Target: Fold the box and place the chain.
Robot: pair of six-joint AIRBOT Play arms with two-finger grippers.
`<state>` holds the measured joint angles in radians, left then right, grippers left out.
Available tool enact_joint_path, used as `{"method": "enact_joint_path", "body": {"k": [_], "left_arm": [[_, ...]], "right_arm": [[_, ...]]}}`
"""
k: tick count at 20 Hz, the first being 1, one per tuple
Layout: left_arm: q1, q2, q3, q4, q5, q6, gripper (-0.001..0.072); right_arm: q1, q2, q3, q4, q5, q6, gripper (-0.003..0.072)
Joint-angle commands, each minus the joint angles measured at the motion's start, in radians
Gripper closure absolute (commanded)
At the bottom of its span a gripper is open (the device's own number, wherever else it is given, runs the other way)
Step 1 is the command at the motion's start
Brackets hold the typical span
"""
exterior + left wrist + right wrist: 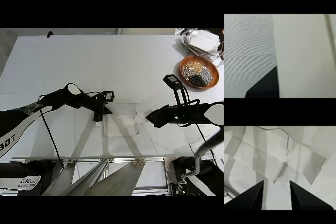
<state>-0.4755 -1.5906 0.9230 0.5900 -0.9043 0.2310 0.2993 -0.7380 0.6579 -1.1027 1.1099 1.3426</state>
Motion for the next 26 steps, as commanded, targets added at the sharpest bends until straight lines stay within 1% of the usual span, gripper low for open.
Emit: {"method": "enact_joint_path", "body": {"k": [1, 4, 7, 10, 26], "left_arm": [[0.000, 0.001, 0.025, 0.014, -0.009, -0.001, 0.0710], [-0.004, -0.013, 0.025, -0.006, -0.016, 0.016, 0.0709], [-0.031, -0.032, 0.025, -0.006, -0.014, 0.039, 0.0708], [-0.048, -0.043, 0.025, -0.005, 0.004, 0.042, 0.0707], [-0.048, -0.045, 0.025, 0.010, 0.011, 0.037, 0.0699]], "right_arm": [[0.001, 0.000, 0.000, 0.000, 0.000, -0.013, 0.0322], [0.001, 0.000, 0.000, 0.000, 0.000, -0.013, 0.0322], [0.001, 0.000, 0.000, 0.000, 0.000, -0.013, 0.0322], [0.001, 0.000, 0.000, 0.000, 0.001, -0.013, 0.0321], [0.001, 0.000, 0.000, 0.000, 0.001, -0.017, 0.0321]]}}
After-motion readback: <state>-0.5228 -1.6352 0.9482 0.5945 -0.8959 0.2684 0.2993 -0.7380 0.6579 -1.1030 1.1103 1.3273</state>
